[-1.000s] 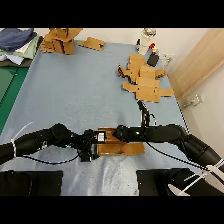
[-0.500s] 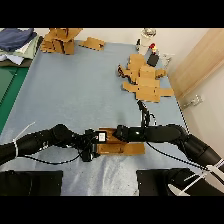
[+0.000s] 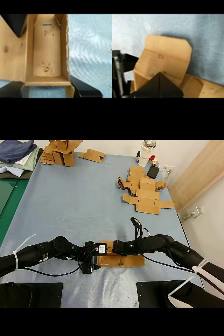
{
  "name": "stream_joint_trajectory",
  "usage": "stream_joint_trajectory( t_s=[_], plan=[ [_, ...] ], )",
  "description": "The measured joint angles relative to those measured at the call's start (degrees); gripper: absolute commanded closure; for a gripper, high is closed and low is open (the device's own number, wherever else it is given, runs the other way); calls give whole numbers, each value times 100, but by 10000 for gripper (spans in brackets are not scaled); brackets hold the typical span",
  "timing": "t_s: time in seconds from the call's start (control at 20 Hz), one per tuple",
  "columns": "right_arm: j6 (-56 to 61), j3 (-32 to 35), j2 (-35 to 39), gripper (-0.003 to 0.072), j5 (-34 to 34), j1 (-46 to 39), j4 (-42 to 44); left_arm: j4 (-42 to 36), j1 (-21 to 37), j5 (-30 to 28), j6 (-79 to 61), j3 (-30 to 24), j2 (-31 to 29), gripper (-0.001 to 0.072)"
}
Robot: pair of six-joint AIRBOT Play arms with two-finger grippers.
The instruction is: Fold the box.
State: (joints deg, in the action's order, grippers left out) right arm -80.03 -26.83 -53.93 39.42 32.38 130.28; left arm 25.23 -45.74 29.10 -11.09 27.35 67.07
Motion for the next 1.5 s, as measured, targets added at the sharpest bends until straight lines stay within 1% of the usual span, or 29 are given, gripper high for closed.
stream_joint_trajectory(
  t_s=[0.15,0.3,0.45,0.6,0.75,0.9,1.0,1.05,1.1,1.15,1.2,1.3,1.5],
  plan=[
    [-308,-4,-348,683,-74,26,-61,2,0,-2,-4,0,0,242],
    [-629,-2,-433,683,-105,35,-81,4,0,-4,-7,0,0,242],
    [-898,-50,-264,684,-90,37,-275,4,0,-7,-2,0,0,242],
    [-1008,-269,243,684,101,44,-785,4,0,-9,2,-2,0,242],
    [-1049,-538,966,683,761,42,-1261,4,0,-9,2,-2,0,242],
    [-1064,-610,1683,683,1827,57,-1598,4,0,-9,2,0,0,242],
    [-1091,-492,2076,671,2465,111,-1707,4,0,-9,2,0,0,242],
    [-1180,-385,2249,458,2726,144,-1746,4,0,-7,2,-2,0,242],
    [-1320,-267,2380,212,2929,186,-1792,4,0,-9,2,-2,0,242],
    [-1484,-125,2483,103,3101,232,-1878,4,0,-7,2,-2,0,242],
    [-1628,-9,2544,102,3213,256,-1991,4,0,-9,2,-2,0,242],
    [-1908,129,2553,101,3200,291,-2299,4,0,-9,2,-2,0,242],
    [-2524,236,2197,98,2470,319,-2789,4,0,-9,2,0,0,242]
  ],
)
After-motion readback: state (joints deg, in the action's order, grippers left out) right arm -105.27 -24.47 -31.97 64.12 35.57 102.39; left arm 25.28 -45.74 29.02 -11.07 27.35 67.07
